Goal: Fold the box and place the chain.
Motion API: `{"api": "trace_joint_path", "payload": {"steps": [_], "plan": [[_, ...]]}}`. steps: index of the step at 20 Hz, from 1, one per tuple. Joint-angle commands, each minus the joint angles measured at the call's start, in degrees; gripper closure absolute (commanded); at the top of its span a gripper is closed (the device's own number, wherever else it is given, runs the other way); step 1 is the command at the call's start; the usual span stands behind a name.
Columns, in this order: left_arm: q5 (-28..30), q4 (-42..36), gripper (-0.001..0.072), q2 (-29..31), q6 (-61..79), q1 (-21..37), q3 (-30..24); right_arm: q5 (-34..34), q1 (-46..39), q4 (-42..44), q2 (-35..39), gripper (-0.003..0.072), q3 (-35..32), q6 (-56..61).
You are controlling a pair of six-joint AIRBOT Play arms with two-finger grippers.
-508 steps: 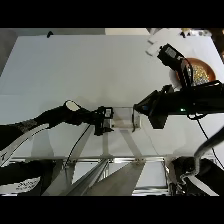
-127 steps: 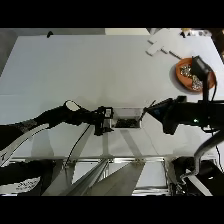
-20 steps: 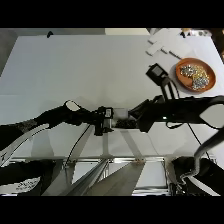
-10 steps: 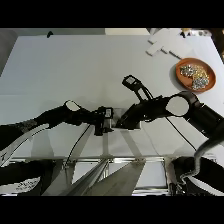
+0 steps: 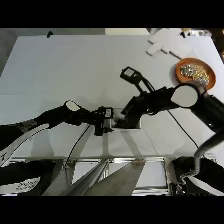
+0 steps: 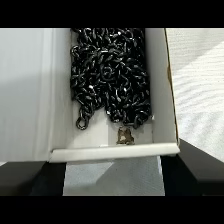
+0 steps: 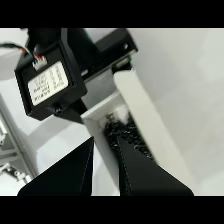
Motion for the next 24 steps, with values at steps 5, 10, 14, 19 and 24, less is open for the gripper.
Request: {"api": "trace_joint_path", "payload": {"steps": [5,10,14,19,24], "plan": [[0.02,0.02,0.0697,0.04,0.00,0.04,0.00,1.92,-9.07,-8.81,-2.97,0.0675,5.81,-1.33],[0.02,0.02,0.0697,0.04,0.00,0.04,0.00,-0.87,-12.17,-9.27,-10.71,0.0675,5.44,-4.26],[0.00,0.02,0.0697,0.04,0.00,0.04,0.00,-2.36,-12.57,-8.66,-14.99,0.0675,5.35,-6.12],[0.02,0.02,0.0697,0.04,0.00,0.04,0.00,1.53,-12.57,0.00,-16.09,0.0674,5.14,-11.23],[0.00,0.02,0.0697,0.04,0.00,0.04,0.00,4.61,-10.88,10.80,-15.15,0.0674,-1.01,-23.45]]}}
